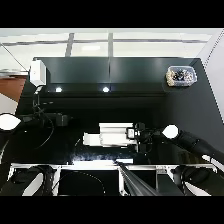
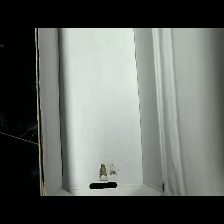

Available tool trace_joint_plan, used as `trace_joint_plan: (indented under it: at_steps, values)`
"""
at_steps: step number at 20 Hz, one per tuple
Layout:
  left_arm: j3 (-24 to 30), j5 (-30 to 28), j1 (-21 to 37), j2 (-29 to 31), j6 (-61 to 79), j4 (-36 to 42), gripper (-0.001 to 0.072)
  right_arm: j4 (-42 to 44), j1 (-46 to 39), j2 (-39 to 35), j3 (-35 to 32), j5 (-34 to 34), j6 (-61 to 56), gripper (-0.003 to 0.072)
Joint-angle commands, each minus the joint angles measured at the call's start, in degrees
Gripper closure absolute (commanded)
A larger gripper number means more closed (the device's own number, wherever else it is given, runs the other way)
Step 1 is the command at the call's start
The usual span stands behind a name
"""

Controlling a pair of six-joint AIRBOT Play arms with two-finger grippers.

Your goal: Fold the box and place the chain.

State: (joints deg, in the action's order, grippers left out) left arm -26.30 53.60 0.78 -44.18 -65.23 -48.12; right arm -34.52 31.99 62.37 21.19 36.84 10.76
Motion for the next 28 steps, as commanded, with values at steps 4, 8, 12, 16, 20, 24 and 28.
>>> trace_joint_plan:
  at_steps: [4, 8, 12, 16, 20, 24, 28]
  values:
    - [3.37, 16.20, 5.70, -11.93, -9.14, 5.07, 0.0681, 0.00, 0.04, 0.02, -0.02, 0.02, 0.00, 0.0286]
    - [7.72, 11.96, 5.68, -13.84, -7.78, 7.17, 0.0683, 0.02, 0.04, 0.02, -0.02, 0.02, -0.02, 0.0286]
    - [9.09, 10.14, 4.02, -14.49, -7.76, 7.87, 0.0683, 0.02, 0.07, 0.02, -0.02, 0.02, -0.02, 0.0286]
    - [9.09, 5.27, -1.81, -17.20, -6.75, 12.20, 0.0683, 0.02, 0.07, 0.02, -0.02, 0.02, 0.00, 0.0286]
    - [9.09, 1.53, -5.55, -18.34, -7.17, 12.52, 0.0683, 0.02, 0.07, 0.02, -0.02, 0.04, 0.00, 0.0286]
    - [9.09, 0.74, -9.60, -21.27, -6.93, 14.64, 0.0683, 0.00, 0.04, 0.02, -0.02, 0.00, 0.00, 0.0286]
    - [8.83, 0.63, -11.98, -21.42, -6.91, 15.74, 0.0540, 0.00, 0.07, 0.02, -0.02, 0.00, 0.00, 0.0286]
